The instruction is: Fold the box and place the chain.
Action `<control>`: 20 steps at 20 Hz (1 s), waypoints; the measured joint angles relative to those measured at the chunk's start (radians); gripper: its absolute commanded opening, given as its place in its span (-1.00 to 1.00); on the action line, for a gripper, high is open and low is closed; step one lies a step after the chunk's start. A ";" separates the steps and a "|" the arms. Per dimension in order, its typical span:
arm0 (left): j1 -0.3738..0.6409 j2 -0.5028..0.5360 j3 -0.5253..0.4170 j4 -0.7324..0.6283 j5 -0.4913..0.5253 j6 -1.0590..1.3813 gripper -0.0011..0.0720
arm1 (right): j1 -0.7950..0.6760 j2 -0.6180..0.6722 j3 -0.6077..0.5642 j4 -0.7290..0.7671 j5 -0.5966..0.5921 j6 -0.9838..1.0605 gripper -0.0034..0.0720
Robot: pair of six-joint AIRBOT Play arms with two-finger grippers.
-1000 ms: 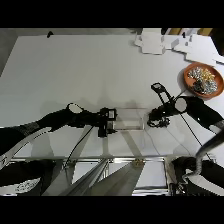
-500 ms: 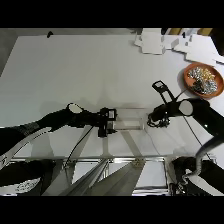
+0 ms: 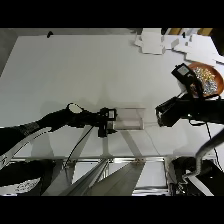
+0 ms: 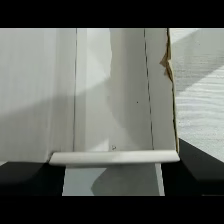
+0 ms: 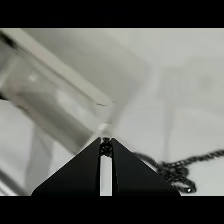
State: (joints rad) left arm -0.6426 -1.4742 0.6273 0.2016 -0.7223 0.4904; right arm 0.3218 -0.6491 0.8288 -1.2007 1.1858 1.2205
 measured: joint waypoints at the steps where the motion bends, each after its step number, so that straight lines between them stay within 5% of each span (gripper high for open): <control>1: 0.000 0.000 0.000 0.000 0.000 0.000 -0.94 | 0.013 0.006 0.031 0.027 0.015 -0.001 -0.86; 9: 0.000 0.000 0.000 0.000 -0.006 0.000 -0.94 | 0.180 -0.063 0.109 0.158 0.018 -0.003 -0.86; 17: 0.000 0.000 0.000 0.000 -0.008 0.000 -0.94 | 0.321 -0.314 0.110 0.066 -0.060 0.010 -0.85; 20: 0.000 0.000 0.000 0.000 -0.008 0.000 -0.94 | 0.334 -0.389 0.091 0.040 -0.101 0.025 -0.48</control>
